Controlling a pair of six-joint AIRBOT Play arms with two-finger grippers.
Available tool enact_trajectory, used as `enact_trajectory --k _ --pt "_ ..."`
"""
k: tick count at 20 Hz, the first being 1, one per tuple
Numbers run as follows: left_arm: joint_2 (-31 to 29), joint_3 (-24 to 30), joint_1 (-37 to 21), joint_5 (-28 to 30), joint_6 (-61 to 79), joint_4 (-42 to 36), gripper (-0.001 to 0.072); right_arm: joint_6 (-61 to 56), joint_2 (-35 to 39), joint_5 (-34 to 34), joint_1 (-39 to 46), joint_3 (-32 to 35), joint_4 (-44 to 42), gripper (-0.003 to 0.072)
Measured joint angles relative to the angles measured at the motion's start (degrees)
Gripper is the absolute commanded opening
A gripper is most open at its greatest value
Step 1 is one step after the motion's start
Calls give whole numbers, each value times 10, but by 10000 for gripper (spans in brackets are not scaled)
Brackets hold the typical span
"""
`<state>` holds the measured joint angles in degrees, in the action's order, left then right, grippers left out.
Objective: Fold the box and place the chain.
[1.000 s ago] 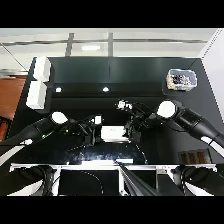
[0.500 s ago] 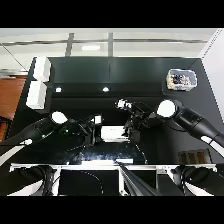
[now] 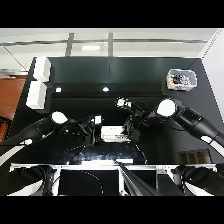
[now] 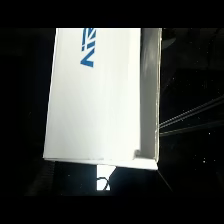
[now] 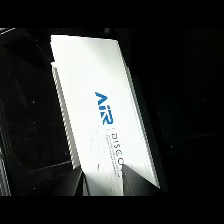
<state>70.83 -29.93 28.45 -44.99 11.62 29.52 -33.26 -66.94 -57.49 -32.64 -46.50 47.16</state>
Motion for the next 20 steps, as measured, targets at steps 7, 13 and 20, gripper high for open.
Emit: enact_trajectory --k 7,13,20 --pt "0 0 0 0 0 0 379 0 -1 -2 0 0 3 252" --pt "0 0 0 0 0 0 406 -6 -1 -10 -14 4 12 254" --pt "0 0 0 0 1 0 407 -17 -2 -12 -19 5 17 312"
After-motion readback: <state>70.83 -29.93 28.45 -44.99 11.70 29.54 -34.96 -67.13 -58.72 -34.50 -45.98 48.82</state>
